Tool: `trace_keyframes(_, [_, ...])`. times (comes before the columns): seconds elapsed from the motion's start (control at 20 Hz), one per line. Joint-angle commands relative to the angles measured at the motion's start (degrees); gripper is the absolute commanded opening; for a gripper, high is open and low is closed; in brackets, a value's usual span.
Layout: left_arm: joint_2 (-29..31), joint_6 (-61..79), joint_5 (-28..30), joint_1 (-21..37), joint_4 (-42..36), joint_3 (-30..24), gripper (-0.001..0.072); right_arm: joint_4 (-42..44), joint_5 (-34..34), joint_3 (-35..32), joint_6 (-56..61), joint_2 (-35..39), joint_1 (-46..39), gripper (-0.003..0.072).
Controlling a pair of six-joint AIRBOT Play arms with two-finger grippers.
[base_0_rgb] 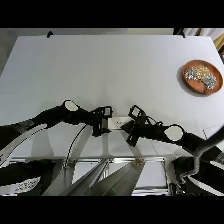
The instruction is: Fold the box and place the chain.
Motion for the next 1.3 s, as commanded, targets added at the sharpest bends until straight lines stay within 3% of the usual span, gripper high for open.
trace_keyframes(0.0, [0.0, -0.2, 0.0, 0.0, -0.2, 0.0, 0.0254, -0.3, 0.1, 0.0, -0.4, -0.6, 0.1, 0.0013])
trace_keyframes(0.25, [0.0, -0.2, 0.0, 0.0, -0.2, 0.0, 0.0254, -1.8, -1.9, 0.2, -0.5, 1.9, 0.0, 0.0013])
trace_keyframes(0.55, [0.0, -0.2, 0.0, 0.0, -0.2, 0.0, 0.0254, -2.7, -8.1, 1.1, -0.3, 18.3, 0.0, 0.0013])
trace_keyframes(0.75, [0.0, -0.2, -0.1, 0.0, -0.2, 0.0, 0.0254, -12.9, -9.6, 2.7, 15.4, 28.7, -3.3, 0.0013])
trace_keyframes(0.85, [0.0, -0.2, 0.0, 0.0, -0.2, 0.0, 0.0254, -22.5, -3.3, 5.0, 26.1, 30.7, -11.2, 0.0013])
trace_keyframes(1.05, [0.0, -0.2, -0.1, 0.0, -0.2, 0.0, 0.0254, -46.9, 26.8, 17.7, 43.9, 28.4, -34.3, 0.0012])
trace_keyframes(1.15, [0.0, -0.2, -0.1, 0.0, -0.2, 0.0, 0.0254, -50.8, 34.1, 23.2, 48.3, 25.9, -43.2, 0.0012])
trace_keyframes(1.25, [0.0, -0.2, 0.0, 0.0, -0.2, 0.0, 0.0254, -48.2, 37.6, 24.8, 48.3, 23.2, -50.1, 0.0012])
